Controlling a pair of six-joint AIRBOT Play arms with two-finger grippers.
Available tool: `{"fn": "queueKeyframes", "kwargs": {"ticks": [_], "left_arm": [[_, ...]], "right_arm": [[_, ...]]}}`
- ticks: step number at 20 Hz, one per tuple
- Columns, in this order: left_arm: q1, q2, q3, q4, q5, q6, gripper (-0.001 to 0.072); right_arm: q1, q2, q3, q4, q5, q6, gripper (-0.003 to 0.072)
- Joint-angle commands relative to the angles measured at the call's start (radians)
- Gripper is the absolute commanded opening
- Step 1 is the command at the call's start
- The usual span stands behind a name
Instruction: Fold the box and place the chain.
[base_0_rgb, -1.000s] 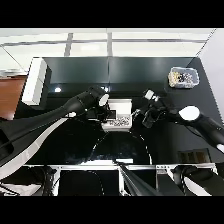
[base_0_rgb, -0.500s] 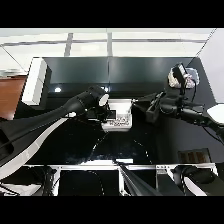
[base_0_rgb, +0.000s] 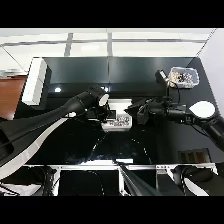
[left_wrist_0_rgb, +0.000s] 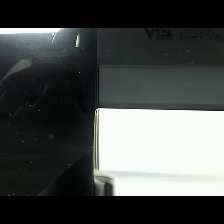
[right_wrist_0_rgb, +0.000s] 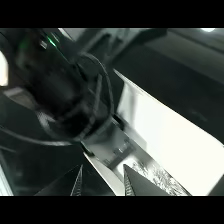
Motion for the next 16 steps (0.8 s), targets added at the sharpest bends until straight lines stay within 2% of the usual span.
{"fn": "queueKeyframes", "kwargs": {"ticks": [1,7,12,13,15,16], "left_arm": [[0.000,0.000,0.000,0.000,0.000,0.000,0.0027],[0.000,0.000,0.000,0.000,0.000,0.000,0.0027],[0.000,0.000,0.004,-0.018,-0.032,0.041,0.0030],[0.000,0.000,0.013,-0.018,-0.064,0.041,0.0106],[-0.006,0.005,0.042,0.005,-0.126,0.064,0.0516],[-0.014,0.019,0.053,0.031,-0.136,0.087,0.0584]], "right_arm": [[-0.056,-0.012,0.001,-0.083,0.038,0.003,0.0308],[-0.279,-0.003,0.001,-0.121,0.275,0.003,0.0307],[-0.284,-0.003,0.000,-0.121,0.316,0.003,0.0307],[-0.284,-0.003,0.000,-0.123,0.333,0.003,0.0307],[-0.284,-0.003,0.000,-0.143,0.362,0.003,0.0307],[-0.284,-0.003,0.000,-0.159,0.362,0.003,0.0307]]}}
